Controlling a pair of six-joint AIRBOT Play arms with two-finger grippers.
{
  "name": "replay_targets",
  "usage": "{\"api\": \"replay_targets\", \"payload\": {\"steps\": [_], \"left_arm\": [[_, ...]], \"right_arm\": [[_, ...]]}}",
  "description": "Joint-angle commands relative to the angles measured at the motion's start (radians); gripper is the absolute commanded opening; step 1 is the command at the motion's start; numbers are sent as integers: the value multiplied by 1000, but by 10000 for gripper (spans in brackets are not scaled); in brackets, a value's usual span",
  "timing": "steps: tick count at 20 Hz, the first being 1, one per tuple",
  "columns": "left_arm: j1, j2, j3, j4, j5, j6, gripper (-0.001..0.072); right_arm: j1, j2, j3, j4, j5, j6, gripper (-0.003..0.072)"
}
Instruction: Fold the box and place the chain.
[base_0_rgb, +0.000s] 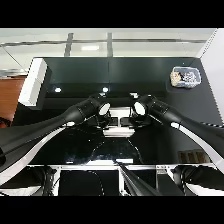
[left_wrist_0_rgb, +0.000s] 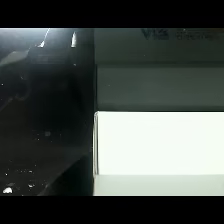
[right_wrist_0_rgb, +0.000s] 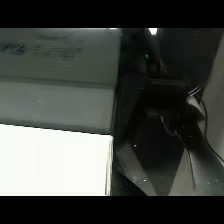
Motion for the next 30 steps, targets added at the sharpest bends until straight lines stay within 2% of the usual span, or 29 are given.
{"api": "replay_targets", "payload": {"steps": [1,7,8,9,10,14,17,20,23,25,27,28,29,30], "left_arm": [[1,0,0,5,2,5,26],[1,0,0,5,2,5,26],[1,0,0,5,2,5,26],[1,0,0,5,2,5,26],[1,0,0,5,2,5,26],[1,0,0,5,2,5,26],[1,0,0,5,1,5,26],[1,0,0,5,1,5,26],[1,0,0,5,1,5,26],[1,0,0,5,2,5,26],[1,0,0,5,1,5,26],[1,0,0,5,1,5,26],[1,0,0,5,2,5,26],[1,0,0,5,4,5,26]], "right_arm": [[0,-8,0,18,-1,-18,15],[0,-6,1,16,6,-12,19],[0,-6,1,16,6,-12,110],[0,-4,2,16,6,-12,314],[0,1,2,16,6,-13,369],[-3,95,2,8,6,-64,368],[-17,252,2,-63,26,-92,368],[-43,401,2,-328,56,-91,371],[-100,435,0,-733,90,-91,371],[-219,423,-13,-792,-25,-92,371],[-380,394,-27,-745,-209,-66,375],[-463,362,-29,-694,-285,-45,493],[-538,322,-29,-624,-339,-37,711],[-607,276,-28,-537,-378,-37,709]]}}
